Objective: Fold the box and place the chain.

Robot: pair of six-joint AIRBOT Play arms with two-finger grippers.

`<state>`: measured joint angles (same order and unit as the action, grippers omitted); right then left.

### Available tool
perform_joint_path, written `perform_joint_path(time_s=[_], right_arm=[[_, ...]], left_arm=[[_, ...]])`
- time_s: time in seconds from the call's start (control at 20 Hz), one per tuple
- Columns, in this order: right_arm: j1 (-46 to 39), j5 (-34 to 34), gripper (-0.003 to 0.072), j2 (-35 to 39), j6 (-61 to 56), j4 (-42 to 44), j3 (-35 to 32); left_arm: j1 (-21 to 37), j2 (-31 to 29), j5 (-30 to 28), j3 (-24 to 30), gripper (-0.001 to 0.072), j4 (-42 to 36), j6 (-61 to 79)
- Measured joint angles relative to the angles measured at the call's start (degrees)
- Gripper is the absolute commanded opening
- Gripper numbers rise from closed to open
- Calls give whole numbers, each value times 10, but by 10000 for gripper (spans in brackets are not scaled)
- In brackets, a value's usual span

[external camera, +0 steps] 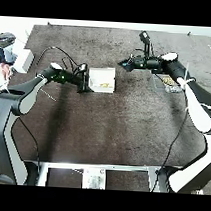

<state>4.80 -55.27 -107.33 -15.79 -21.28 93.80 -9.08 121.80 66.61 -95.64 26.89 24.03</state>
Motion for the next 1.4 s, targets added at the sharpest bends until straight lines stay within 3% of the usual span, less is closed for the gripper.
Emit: perform_joint_path(time_s=[0.85, 0.9, 0.95, 1.4], right_arm=[[32, -149, 191, -40, 204, 4, 21], [39, -155, 312, -40, 209, -8, 23], [45, -160, 309, -40, 213, -21, 26], [81, -128, 310, -39, 221, -101, 47]], left_arm=[[-1, 0, 0, 0, 289, 0, 0], [-1, 0, 0, 0, 289, 0, 0], [-1, 0, 0, 0, 289, 0, 0], [-1, 0, 0, 0, 289, 0, 0]])
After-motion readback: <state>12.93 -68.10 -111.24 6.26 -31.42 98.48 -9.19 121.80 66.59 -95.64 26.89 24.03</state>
